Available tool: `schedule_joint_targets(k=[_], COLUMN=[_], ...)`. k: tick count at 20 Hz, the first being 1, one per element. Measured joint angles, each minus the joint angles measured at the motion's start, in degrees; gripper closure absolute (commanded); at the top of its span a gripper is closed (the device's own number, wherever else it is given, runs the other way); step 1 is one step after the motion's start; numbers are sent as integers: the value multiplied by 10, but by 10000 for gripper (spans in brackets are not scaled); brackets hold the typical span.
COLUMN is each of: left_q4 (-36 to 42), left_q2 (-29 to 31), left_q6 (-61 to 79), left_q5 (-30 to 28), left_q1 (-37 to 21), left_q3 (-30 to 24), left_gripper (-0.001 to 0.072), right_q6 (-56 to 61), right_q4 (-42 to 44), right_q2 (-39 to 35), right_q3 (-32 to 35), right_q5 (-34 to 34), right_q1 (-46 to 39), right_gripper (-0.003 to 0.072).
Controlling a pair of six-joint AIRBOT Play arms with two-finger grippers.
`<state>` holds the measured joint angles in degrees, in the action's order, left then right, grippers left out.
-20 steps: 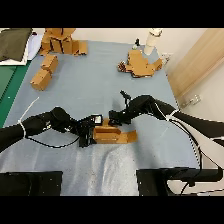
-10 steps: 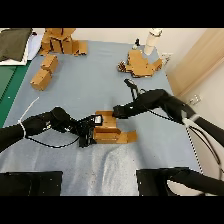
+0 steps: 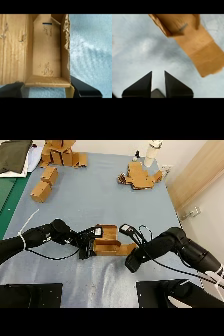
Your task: Fold the box.
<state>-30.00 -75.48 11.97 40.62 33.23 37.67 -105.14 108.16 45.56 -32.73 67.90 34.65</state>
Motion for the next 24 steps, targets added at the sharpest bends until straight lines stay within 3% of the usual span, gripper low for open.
schedule_joint_targets(k=[1,2,6,12,16,17,18,19,21,24], left_q4=[0,0,0,0,0,0,0,0,0,0], left_q2=[0,0,0,0,0,0,0,0,0,0], left_q6=[0,0,0,0,0,0,0,0,0,0], left_q5=[0,0,0,0,0,0,0,0,0,0], left_q1=[0,0,0,0,0,0,0,0,0,0], left_q3=[0,0,0,0,0,0,0,0,0,0], left_gripper=[255,255,255,255,255,255,255,255,254,255], right_q6=[-2,-4,-62,-211,-283,-296,-305,-313,-324,-338], right_q4=[-33,-64,-154,-101,-69,-67,-66,-65,-63,-47], right_q2=[0,1,23,50,57,62,66,70,75,78], right_q3=[8,12,22,25,25,26,26,26,26,26], right_q5=[-13,-30,-129,-229,-269,-280,-287,-296,-303,-308], right_q1=[5,8,16,19,19,18,18,18,18,18], right_gripper=[240,208,208,209,288,326,417,426,547,547])
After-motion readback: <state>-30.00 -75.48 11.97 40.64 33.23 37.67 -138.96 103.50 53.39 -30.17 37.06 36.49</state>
